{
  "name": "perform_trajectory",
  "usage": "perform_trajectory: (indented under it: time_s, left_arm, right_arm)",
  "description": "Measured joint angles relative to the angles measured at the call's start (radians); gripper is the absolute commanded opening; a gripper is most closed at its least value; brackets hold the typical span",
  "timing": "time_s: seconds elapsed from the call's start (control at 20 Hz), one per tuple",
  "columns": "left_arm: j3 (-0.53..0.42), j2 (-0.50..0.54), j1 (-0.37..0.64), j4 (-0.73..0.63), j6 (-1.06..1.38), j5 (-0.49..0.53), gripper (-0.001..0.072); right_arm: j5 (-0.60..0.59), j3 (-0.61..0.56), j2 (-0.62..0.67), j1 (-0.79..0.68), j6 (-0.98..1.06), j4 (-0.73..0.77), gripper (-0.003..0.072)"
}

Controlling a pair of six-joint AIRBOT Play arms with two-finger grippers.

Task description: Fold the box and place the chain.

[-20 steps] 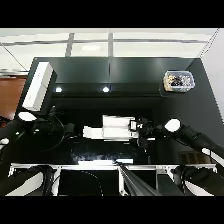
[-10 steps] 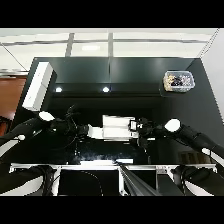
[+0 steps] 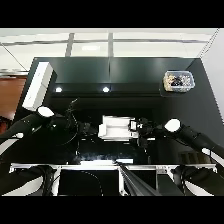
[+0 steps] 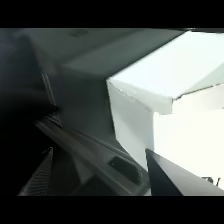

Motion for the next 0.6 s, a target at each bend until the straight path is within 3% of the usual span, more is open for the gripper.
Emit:
perform_trajectory:
  time_s: [0.3,0.6]
  left_arm:
    - [0.042,0.014,-0.043,-0.012,0.016,-0.051,0.071]
    - [0.077,0.015,-0.139,-0.005,-0.034,0.031,0.0683]
  right_arm:
    - [0.0,0.0,0.0,0.0,0.0,0.0,0.0162]
    - [0.0,0.0,0.0,0.0,0.0,0.0,0.0162]
